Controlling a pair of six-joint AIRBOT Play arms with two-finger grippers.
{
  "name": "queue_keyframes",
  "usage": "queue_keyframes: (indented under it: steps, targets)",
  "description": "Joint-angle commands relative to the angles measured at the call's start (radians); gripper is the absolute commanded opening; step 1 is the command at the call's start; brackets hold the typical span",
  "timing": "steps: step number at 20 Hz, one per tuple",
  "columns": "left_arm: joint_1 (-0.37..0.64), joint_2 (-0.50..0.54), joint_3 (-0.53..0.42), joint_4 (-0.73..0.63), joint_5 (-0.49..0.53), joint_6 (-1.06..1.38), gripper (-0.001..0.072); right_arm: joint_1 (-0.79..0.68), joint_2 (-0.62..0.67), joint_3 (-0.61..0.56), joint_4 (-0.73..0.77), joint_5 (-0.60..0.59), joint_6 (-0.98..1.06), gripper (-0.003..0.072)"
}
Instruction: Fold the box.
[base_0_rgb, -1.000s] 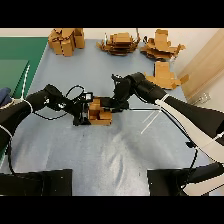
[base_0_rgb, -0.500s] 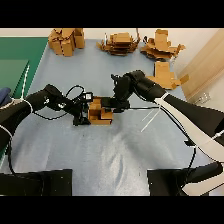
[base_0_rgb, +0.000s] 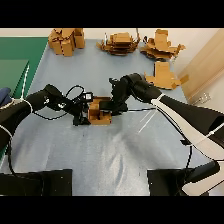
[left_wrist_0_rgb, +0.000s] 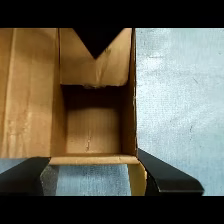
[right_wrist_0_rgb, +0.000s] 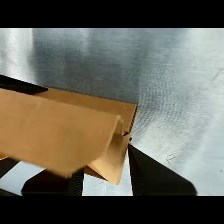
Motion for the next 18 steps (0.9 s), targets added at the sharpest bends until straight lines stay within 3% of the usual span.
queue_keyframes:
  steps: [1,6,11,13,14,18]
  targets:
    - [0.001,0.0,0.0,-0.001,0.0,0.0,0.0068,0.009,-0.022,-0.001,0.048,0.037,-0.023,0.0415]
    - [0.001,0.0,0.0,-0.001,0.001,0.0,0.0068,0.021,-0.024,-0.001,-0.084,-0.047,0.064,0.0414]
    - [0.001,0.0,0.0,-0.001,0.0,0.0,0.0068,0.023,-0.035,0.0,-0.085,-0.042,0.074,0.0398]
    - [0.001,0.0,0.0,-0.001,0.0,0.0,0.0068,0.023,-0.041,0.0,-0.072,-0.032,0.071,0.0038]
    - [0.001,0.0,0.0,-0.001,0.0,0.0,0.0068,0.023,-0.041,0.0,-0.058,-0.012,0.066,0.001]
    - [0.001,0.0,0.0,-0.001,0.0,0.0,0.0067,0.023,-0.04,0.002,-0.02,0.024,0.051,0.0011]
